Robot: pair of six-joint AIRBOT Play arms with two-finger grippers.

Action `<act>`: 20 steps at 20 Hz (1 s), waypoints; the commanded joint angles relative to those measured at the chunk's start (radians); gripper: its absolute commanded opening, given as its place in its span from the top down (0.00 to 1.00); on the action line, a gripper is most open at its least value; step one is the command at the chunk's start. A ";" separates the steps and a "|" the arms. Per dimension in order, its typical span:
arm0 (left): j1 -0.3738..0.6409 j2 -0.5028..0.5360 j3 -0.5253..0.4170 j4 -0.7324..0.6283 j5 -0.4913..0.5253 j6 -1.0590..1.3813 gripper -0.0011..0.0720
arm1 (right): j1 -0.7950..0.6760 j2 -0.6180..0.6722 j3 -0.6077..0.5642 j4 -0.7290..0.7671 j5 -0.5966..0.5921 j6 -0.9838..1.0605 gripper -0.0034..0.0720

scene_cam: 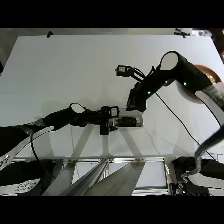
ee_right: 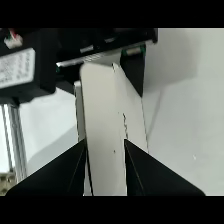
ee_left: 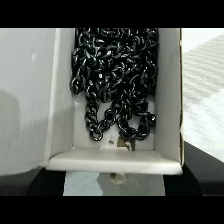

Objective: Fold the box and place the chain.

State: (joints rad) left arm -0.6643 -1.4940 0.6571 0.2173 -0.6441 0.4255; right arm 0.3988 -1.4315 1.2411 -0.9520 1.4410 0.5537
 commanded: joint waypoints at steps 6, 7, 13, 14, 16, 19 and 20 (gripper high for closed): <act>0.000 0.000 0.000 0.000 0.000 0.000 0.75 | 0.002 0.033 0.002 -0.030 0.007 -0.014 0.60; 0.000 0.000 0.000 0.000 0.000 0.000 0.75 | -0.001 0.054 0.002 -0.015 -0.021 -0.021 0.59; 0.000 0.000 0.000 0.000 0.000 0.000 0.75 | -0.034 0.048 0.053 0.099 -0.127 -0.070 0.59; 0.000 0.000 0.000 0.000 0.000 0.000 0.75 | -0.039 0.039 0.053 0.090 -0.129 -0.070 0.60; 0.000 0.000 0.000 0.000 0.000 0.000 0.75 | -0.039 0.006 0.052 0.072 -0.108 -0.065 0.60; 0.000 0.000 0.000 0.000 0.000 0.000 0.75 | -0.011 -0.042 0.052 0.053 -0.027 -0.065 0.60; 0.000 0.000 0.000 0.000 0.000 0.000 0.75 | 0.001 -0.044 0.052 0.033 -0.010 -0.064 0.60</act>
